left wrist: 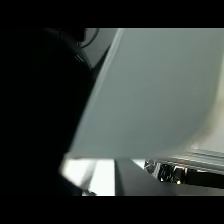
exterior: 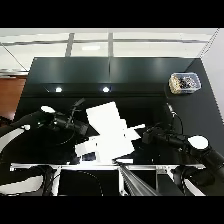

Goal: Fold the box and place the chain.

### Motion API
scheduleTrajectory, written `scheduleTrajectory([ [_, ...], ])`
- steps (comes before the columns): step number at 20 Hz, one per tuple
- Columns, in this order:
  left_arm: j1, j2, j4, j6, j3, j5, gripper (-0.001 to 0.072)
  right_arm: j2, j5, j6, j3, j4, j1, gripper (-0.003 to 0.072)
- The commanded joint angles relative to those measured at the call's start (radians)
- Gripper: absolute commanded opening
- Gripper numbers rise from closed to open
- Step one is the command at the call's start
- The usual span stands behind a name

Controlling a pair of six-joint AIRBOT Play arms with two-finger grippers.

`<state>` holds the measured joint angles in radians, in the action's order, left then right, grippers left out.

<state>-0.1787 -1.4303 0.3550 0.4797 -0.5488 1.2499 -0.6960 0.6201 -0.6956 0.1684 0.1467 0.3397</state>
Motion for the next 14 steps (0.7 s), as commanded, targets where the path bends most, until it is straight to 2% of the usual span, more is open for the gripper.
scheduleTrajectory([
  [1,-0.001,-0.006,-0.028,-0.098,-0.026,0.006,0.0069,0.0,0.0,0.0,0.0,0.016,0.001,0.001],
  [2,-0.001,-0.006,-0.029,-0.113,-0.038,0.007,0.0028,0.0,0.0,0.0,0.0,0.022,0.001,0.0011],
  [3,0.0,-0.006,-0.028,-0.114,-0.049,0.006,0.0028,0.0,0.0,0.0,0.0,0.024,0.001,0.0081],
  [4,0.0,-0.006,-0.024,-0.117,-0.063,0.006,0.0027,0.0,-0.002,-0.001,0.001,0.03,-0.001,0.0384],
  [5,-0.001,-0.005,-0.022,-0.117,-0.076,0.008,0.0026,0.0,0.003,-0.012,0.01,0.057,-0.011,0.0645],
  [8,-0.003,0.035,-0.005,-0.143,-0.112,0.002,0.0021,0.0,0.106,-0.011,0.121,0.289,-0.092,0.0645],
  [11,-0.022,0.18,0.02,-0.166,-0.113,-0.101,0.0022,0.0,0.274,-0.011,0.291,0.644,-0.161,0.0644],
  [13,-0.042,0.272,-0.046,-0.307,-0.105,-0.169,0.0024,0.0,0.325,-0.01,0.366,0.822,-0.165,0.0644],
  [14,-0.058,0.292,-0.021,-0.428,-0.104,-0.171,0.0024,0.0,0.323,-0.008,0.38,0.861,-0.165,0.0645],
])
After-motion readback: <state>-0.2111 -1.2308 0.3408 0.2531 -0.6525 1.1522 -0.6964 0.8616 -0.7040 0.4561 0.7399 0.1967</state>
